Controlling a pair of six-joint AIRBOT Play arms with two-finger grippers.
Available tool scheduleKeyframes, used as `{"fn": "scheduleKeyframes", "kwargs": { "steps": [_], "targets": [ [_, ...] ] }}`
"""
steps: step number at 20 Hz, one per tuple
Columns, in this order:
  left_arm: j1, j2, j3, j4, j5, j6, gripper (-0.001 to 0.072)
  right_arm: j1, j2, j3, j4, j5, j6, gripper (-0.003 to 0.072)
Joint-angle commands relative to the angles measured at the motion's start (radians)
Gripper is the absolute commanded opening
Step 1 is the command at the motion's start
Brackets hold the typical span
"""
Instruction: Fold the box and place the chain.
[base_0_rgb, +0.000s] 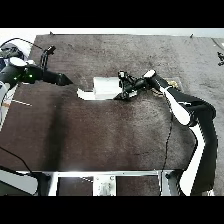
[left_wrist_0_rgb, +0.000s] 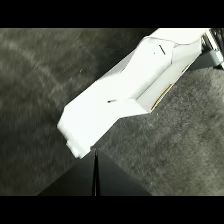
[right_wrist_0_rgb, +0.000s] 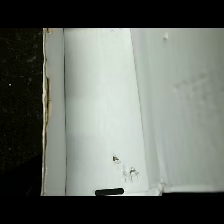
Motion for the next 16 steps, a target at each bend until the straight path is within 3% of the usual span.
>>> {"fn": "scheduleKeyframes", "kwargs": {
  "steps": [1, 4, 16],
  "targets": [
    [0.027, 0.003, -0.052, 0.024, 0.069, -0.119, 0.0010, 0.000, 0.000, 0.000, 0.000, 0.000, 0.000, 0.0357],
    [0.027, -0.016, -0.089, 0.038, 0.148, -0.216, 0.0011, 0.000, 0.000, 0.000, 0.000, 0.000, 0.000, 0.0358],
    [-0.019, -0.175, -0.105, -0.096, 0.135, -0.208, 0.0010, 0.000, 0.000, 0.000, 0.000, 0.000, 0.000, 0.0358]
  ]
}}
